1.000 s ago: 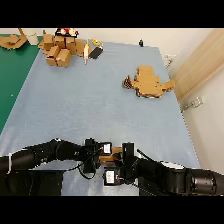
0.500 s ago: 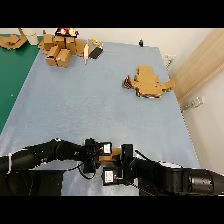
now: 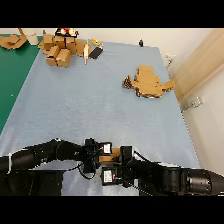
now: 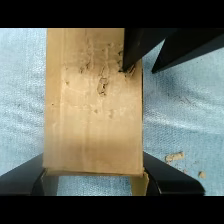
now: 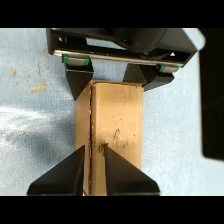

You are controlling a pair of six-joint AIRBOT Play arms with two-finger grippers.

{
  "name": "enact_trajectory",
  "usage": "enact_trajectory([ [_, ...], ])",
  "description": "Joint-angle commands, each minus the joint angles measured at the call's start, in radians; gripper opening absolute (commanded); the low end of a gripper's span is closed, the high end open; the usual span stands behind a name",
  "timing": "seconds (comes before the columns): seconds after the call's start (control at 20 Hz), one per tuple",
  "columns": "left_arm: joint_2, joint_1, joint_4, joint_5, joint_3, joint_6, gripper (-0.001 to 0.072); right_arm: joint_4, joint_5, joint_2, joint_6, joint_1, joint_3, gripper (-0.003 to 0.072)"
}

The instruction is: Fold the box.

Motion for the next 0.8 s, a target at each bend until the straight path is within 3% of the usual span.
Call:
enact_trajectory([
  [0.0, 0.000, -0.001, 0.000, 0.000, 0.000, 0.000, 0.0371, -0.013, -0.010, 0.011, 0.000, 0.001, 0.011, 0.0234],
  [0.35, 0.000, 0.000, 0.000, 0.000, 0.000, 0.000, 0.0371, 0.015, -0.058, 0.078, 0.044, 0.001, 0.023, 0.0219],
  [0.45, 0.000, 0.000, 0.000, 0.000, -0.001, 0.000, 0.0371, 0.097, -0.099, 0.135, 0.204, 0.001, 0.028, 0.0160],
  [0.6, 0.000, 0.000, 0.000, 0.001, 0.000, 0.000, 0.0371, 0.283, -0.176, 0.211, 0.521, 0.001, 0.017, 0.0159],
  [0.65, 0.000, 0.000, 0.000, 0.000, -0.001, 0.000, 0.0371, 0.353, -0.196, 0.225, 0.650, 0.000, -0.007, 0.0115],
  [0.7, 0.000, 0.000, 0.000, 0.000, -0.001, 0.000, 0.0371, 0.439, -0.178, 0.235, 0.766, 0.000, -0.047, 0.0003],
  [0.75, 0.000, 0.000, 0.000, 0.000, -0.001, 0.000, 0.0371, 0.546, -0.125, 0.238, 0.883, 0.000, -0.100, 0.0002],
])
